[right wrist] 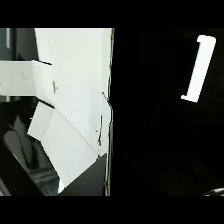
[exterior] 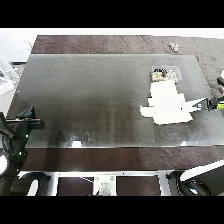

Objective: Fold the box and place the chain.

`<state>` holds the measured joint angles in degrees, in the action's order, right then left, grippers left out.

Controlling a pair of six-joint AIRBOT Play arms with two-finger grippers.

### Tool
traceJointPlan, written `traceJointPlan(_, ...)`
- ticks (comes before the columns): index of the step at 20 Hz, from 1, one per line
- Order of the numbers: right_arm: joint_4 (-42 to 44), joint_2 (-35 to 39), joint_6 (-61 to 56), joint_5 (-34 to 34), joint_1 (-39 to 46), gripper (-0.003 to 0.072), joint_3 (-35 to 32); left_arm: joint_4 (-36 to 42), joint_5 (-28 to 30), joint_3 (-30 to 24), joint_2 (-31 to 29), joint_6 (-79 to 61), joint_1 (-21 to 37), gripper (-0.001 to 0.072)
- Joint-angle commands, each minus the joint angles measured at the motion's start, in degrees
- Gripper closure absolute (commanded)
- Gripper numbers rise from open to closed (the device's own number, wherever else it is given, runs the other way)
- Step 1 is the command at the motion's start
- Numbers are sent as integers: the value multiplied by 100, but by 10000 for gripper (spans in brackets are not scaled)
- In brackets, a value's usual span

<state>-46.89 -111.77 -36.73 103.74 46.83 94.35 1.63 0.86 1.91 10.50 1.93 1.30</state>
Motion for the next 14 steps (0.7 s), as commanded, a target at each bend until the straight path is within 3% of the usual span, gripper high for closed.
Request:
traceJointPlan(1,717,643,142,-144,-46,686,-822,0,4,-2,-2,-2,-2,688)
traceJointPlan(5,929,1558,411,-1047,-382,687,-2385,0,2,-2,-2,0,-2,688)
traceJointPlan(8,1775,2059,715,-1565,-839,687,-3377,0,2,0,-2,0,-2,688)
traceJointPlan(11,1974,2127,713,-1764,-1759,687,-3711,0,0,-2,-2,0,-2,688)
traceJointPlan(14,2144,2127,308,-2643,-2914,687,-3729,0,2,-2,-2,0,-2,688)
